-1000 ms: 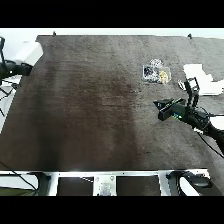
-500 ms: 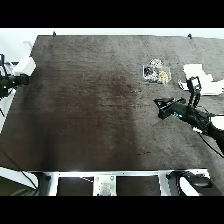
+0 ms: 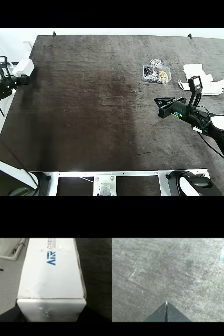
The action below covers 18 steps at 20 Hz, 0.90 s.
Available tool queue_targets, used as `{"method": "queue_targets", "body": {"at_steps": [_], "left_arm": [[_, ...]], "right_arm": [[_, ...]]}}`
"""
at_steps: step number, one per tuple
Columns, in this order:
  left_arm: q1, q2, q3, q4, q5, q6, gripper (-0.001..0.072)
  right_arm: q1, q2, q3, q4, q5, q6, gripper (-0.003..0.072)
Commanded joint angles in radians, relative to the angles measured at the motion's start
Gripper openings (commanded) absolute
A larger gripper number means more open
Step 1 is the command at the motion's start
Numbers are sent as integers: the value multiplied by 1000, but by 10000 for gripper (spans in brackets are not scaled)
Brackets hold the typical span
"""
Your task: Fold the box and place the chain.
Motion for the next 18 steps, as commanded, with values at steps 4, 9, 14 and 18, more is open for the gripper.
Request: {"method": "queue_targets", "body": {"at_steps": [4,9,14,18], "left_arm": [[0,-75,23,-38,-18,19,16],[0,-82,23,-50,22,20,20],[0,-79,23,-45,31,21,720],[3,-48,25,-26,18,21,720]], "right_arm": [[0,1,0,21,0,0,20],[0,1,0,21,-1,0,20],[0,1,0,21,-4,0,20],[0,1,0,21,-8,0,20]]}}
